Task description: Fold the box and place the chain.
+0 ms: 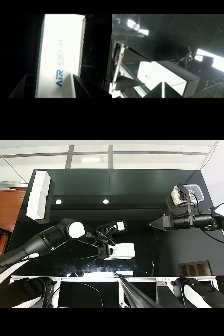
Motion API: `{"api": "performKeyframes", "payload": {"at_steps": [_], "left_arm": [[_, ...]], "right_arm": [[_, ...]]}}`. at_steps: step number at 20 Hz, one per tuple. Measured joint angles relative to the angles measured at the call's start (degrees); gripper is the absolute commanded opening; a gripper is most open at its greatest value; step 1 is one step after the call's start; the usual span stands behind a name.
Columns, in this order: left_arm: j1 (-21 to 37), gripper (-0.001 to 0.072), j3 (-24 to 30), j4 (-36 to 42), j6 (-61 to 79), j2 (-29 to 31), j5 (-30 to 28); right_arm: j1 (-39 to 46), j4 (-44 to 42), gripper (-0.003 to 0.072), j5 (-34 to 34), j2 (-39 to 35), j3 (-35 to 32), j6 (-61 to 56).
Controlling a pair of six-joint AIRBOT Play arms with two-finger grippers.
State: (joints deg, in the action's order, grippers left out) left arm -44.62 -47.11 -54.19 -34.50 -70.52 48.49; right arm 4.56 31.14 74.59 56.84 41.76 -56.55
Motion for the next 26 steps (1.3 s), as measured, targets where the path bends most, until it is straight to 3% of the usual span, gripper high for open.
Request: {"api": "performKeyframes", "payload": {"at_steps": [20, 26], "left_arm": [[-3.4, 0.0717, 0.6, -0.6, 1.3, -1.5, -0.1], [-5.5, 0.0717, 0.6, 0.0, 1.3, -4.8, -4.5]], "right_arm": [[0.0, 0.1, 0.0044, -0.7, 0.0, 0.0, 0.0], [0.0, 0.1, 0.0044, -0.7, 0.0, -0.1, 0.0]]}}
